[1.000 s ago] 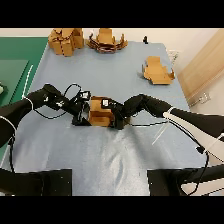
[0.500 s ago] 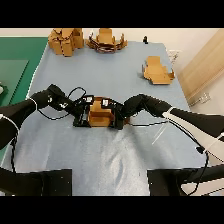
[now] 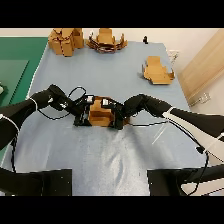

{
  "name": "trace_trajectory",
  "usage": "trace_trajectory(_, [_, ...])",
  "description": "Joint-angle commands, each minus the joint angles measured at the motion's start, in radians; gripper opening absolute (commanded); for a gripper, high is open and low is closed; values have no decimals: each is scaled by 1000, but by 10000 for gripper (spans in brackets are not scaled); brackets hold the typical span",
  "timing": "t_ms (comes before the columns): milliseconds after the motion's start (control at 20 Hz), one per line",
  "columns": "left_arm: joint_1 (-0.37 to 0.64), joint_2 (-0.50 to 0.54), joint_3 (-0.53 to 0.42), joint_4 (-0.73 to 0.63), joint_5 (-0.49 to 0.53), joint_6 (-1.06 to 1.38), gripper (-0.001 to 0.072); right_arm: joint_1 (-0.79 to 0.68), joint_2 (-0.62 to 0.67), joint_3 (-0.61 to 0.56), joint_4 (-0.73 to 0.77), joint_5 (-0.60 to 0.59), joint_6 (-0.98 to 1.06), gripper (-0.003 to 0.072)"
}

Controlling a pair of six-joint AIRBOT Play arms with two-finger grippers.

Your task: Fold the box.

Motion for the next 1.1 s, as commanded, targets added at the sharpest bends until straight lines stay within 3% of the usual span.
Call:
trace_trajectory(0, [0,0,1,-6,-10,-1,225,0,5,0,-3,-3,-2,190])
trace_trajectory(100, [0,0,1,-6,-10,-1,225,-3,23,0,-4,1,19,652])
trace_trajectory(450, [0,0,1,16,-3,-1,225,-32,114,0,-44,-8,26,674])
trace_trajectory(750, [0,0,0,16,-4,-8,225,-32,227,2,-73,-87,101,672])
trace_trajectory(850, [0,0,0,16,-3,-8,226,-32,278,9,-35,-59,104,616])
trace_trajectory(950, [0,0,0,16,-1,-8,225,-21,294,23,42,33,101,68])
trace_trajectory(1000, [0,0,1,16,0,-8,225,-4,285,30,47,115,100,8])
trace_trajectory(1050, [0,0,0,16,0,-8,225,11,264,42,48,177,126,8])
